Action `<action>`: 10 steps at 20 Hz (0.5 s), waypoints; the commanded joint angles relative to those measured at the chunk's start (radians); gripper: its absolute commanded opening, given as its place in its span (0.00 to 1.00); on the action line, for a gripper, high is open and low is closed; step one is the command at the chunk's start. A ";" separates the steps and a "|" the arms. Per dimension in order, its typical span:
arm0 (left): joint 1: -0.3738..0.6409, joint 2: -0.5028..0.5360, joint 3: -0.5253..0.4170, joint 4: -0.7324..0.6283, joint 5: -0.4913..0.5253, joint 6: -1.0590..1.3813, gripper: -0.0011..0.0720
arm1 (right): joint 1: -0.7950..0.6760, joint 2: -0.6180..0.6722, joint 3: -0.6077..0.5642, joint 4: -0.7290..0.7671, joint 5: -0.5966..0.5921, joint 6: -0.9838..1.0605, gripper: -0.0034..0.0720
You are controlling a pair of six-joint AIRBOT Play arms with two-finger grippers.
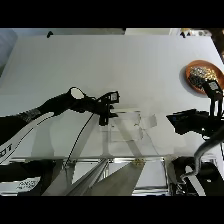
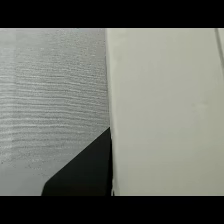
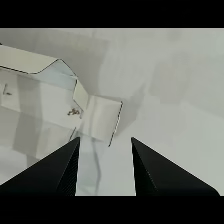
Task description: Fold the box and place the chain.
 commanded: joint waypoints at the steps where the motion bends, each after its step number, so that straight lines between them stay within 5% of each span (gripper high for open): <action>1: -0.001 -0.003 -0.001 0.006 0.005 0.027 0.02 | 0.000 0.001 0.000 -0.015 0.000 0.000 0.52; 10: 0.000 -0.002 -0.001 0.006 0.004 0.026 0.03 | 0.000 0.001 -0.001 -0.021 -0.002 0.000 0.52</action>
